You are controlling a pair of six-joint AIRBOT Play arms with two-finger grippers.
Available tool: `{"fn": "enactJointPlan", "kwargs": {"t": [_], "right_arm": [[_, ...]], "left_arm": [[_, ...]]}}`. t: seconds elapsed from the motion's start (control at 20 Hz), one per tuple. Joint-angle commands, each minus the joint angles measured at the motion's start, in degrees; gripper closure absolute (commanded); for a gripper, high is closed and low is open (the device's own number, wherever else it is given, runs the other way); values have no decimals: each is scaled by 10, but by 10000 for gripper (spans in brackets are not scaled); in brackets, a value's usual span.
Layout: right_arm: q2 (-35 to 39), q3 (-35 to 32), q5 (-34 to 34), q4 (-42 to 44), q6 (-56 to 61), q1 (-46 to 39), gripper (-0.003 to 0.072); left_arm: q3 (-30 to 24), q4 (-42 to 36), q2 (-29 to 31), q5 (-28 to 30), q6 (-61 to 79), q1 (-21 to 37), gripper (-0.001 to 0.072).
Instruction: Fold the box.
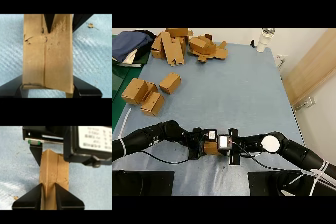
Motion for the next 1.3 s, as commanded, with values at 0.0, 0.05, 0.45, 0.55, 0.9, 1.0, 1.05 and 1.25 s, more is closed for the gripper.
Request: {"fn": "enactJointPlan", "kwargs": {"t": [0.0,0.05,0.45,0.55,0.9,1.0,1.05,1.25], "right_arm": [[-2,0,3,-2,2,0,466],[-2,0,3,0,8,0,467],[33,7,10,6,15,0,466],[33,7,11,-3,16,0,466],[26,7,10,-25,56,0,603],[19,7,11,-26,67,0,603],[17,7,12,-25,69,0,602],[17,7,35,-24,69,0,585]], "left_arm": [[0,0,0,0,0,0,366],[0,0,0,0,0,0,366],[0,0,0,0,0,0,366],[0,0,0,0,0,0,366],[0,0,0,0,0,0,366],[0,0,0,0,0,0,366],[0,0,0,-1,0,0,366],[0,0,0,-1,0,-1,366]]}}
